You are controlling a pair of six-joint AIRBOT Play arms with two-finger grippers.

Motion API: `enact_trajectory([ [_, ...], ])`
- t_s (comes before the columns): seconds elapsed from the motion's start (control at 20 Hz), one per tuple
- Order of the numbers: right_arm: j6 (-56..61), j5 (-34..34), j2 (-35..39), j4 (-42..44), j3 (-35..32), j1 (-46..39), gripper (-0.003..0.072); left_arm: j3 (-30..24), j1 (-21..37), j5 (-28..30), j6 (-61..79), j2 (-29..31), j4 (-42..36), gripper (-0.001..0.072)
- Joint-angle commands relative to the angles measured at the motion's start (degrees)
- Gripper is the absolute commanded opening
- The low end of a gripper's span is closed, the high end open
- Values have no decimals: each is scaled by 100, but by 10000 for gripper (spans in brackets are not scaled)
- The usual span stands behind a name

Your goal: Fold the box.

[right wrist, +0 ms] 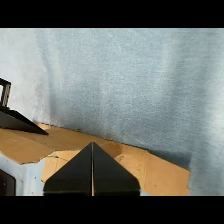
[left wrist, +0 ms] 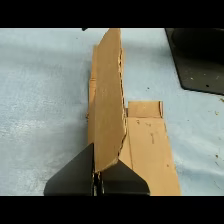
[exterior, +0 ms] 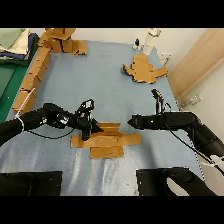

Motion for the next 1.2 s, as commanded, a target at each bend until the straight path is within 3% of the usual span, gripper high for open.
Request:
enact_trajectory([
  [0.0,-2,2,0,0,-2,7,2,-2,7,-111,-116,4,103,12],
  [0.35,-2,-26,2,-24,0,7,2,0,7,-146,-116,4,74,13],
  [0.55,0,-1049,61,-131,4,273,1,0,7,-179,-116,4,74,12],
  [0.85,1244,-1414,745,-2446,-149,3292,1,0,7,-181,-116,2,74,13],
  [1.0,1493,-848,1023,-3880,-483,5093,11,0,7,-181,-116,4,74,12],
  [1.1,1471,-328,780,-4671,-614,5775,503,0,9,-175,-116,2,74,12],
  [1.15,1467,-203,551,-5047,-621,5949,527,0,11,-155,-116,2,74,13],
])
